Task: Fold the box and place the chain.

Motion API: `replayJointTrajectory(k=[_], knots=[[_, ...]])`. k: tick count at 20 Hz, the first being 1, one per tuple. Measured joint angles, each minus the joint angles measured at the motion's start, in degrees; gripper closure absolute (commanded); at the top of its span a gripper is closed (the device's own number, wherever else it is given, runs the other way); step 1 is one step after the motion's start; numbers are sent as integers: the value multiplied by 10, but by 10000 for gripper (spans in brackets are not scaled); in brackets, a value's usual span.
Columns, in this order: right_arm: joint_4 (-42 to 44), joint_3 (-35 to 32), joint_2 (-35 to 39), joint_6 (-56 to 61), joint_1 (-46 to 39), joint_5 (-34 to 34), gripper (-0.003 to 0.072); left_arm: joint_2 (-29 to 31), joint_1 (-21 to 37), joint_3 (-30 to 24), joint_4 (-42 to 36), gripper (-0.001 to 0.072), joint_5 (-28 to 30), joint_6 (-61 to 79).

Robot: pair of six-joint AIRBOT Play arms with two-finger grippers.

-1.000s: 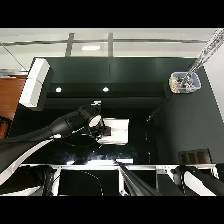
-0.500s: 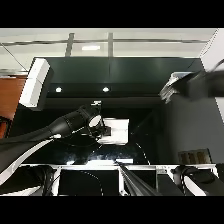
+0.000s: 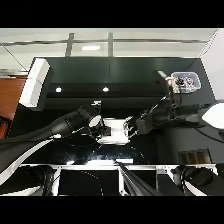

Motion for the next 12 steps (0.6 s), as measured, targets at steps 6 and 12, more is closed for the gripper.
replayJointTrajectory(k=[6, 12], knots=[[50, -24, -14, -2, 25, -56, 678, 0, 0, 0, 0, 680, 0, 0], [55, -27, -86, -2, 49, -68, 676, 0, 0, 0, 0, 680, 0, 0]])
